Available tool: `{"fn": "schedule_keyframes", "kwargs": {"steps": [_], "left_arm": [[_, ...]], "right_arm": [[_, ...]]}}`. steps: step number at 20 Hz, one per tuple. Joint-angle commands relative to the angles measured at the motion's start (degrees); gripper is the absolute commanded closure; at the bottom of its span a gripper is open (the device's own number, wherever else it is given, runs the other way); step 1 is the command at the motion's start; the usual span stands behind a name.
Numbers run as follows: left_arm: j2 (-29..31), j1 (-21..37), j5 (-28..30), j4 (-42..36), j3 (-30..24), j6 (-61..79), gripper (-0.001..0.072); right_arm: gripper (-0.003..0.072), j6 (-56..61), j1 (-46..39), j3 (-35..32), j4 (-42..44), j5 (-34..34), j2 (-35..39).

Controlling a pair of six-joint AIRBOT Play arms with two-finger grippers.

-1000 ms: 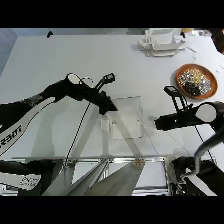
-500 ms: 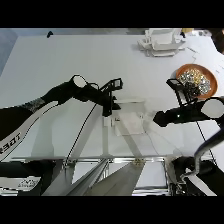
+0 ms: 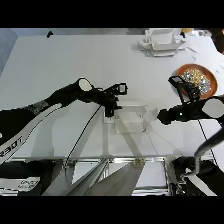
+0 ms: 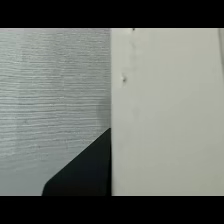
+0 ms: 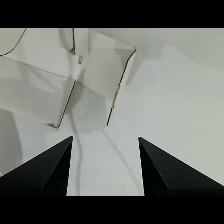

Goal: Fold the box and place the chain.

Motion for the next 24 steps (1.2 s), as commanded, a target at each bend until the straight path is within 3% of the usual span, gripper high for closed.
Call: {"fn": "schedule_keyframes", "kwargs": {"steps": [1,19,24], "left_arm": [[0.0,-0.1,2.3,0.2,0.0,0.0,0.0708],[-1.7,-0.1,2.4,0.1,0.0,1.5,0.0706],[-1.7,-0.3,-2.2,3.0,0.0,3.0,0.0707]], "right_arm": [[0.0226,-0.8,0.0,0.0,-0.8,-1.3,0.0],[0.0226,-3.0,0.0,0.0,-0.8,-1.6,0.0],[0.0227,-5.9,0.0,0.0,-0.8,-1.2,0.0]]}}
